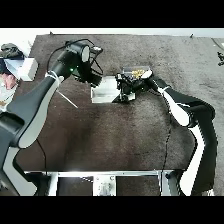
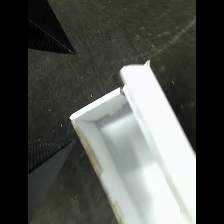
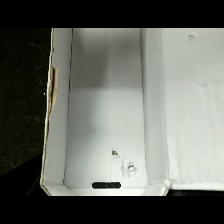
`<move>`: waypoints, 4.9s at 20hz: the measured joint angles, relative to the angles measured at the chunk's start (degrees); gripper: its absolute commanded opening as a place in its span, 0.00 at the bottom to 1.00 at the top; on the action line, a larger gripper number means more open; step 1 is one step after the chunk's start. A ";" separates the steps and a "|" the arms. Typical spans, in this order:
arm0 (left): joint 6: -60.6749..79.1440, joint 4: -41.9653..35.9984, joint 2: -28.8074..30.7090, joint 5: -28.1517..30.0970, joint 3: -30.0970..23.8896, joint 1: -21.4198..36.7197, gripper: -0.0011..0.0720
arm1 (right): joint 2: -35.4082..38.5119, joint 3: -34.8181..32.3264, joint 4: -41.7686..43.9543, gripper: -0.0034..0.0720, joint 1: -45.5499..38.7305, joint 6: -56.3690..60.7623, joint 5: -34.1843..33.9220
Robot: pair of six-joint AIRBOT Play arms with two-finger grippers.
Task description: Fold the box and place the chain.
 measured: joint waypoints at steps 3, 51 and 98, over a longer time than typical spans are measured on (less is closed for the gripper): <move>4.17 -5.22 3.80 2.60 -3.23 3.10 0.99 | 0.00 -0.02 0.00 0.61 0.00 0.02 0.00; 114.18 -68.17 -10.56 6.14 -26.53 25.64 0.99 | 0.00 -0.02 0.00 0.62 0.00 0.04 0.00; 119.67 -73.18 -14.23 10.08 -26.38 21.40 0.88 | 0.00 -0.02 0.00 0.62 0.00 0.02 0.00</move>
